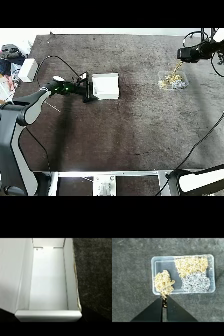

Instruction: Fold the box and place the chain.

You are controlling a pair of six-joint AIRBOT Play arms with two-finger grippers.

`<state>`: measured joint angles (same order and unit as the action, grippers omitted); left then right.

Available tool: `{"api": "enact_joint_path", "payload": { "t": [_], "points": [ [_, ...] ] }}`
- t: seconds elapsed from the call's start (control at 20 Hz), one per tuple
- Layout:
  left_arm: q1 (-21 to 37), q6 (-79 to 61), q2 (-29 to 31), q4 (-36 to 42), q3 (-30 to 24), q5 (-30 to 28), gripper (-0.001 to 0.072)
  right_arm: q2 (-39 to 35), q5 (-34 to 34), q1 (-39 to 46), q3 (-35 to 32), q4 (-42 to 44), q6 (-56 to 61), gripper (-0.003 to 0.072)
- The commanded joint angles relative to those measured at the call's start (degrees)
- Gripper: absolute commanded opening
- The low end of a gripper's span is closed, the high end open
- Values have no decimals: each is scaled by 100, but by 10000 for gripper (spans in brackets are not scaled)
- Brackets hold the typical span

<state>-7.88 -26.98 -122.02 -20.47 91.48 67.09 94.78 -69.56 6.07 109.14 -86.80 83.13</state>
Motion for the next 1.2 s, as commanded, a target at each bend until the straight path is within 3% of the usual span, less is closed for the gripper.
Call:
{"api": "enact_joint_path", "payload": {
  "t": [0.0,0.3,0.4,0.45,0.55,1.15],
  "points": [
    [0,0,0,-2,0,0,299,-149,313,-4,-83,365,-118,11],
    [0,0,0,-2,0,0,299,-22,-175,-7,-98,815,-195,13],
    [0,-2,0,-2,0,-2,299,162,-284,-7,-101,988,-308,204],
    [0,-2,0,-2,0,0,299,258,-280,-7,-101,1016,-415,201],
    [0,0,0,-2,0,0,299,439,-243,-4,-101,964,-409,90],
    [0,0,0,-2,0,0,299,1580,-205,7,-127,284,116,122]
  ]
}}
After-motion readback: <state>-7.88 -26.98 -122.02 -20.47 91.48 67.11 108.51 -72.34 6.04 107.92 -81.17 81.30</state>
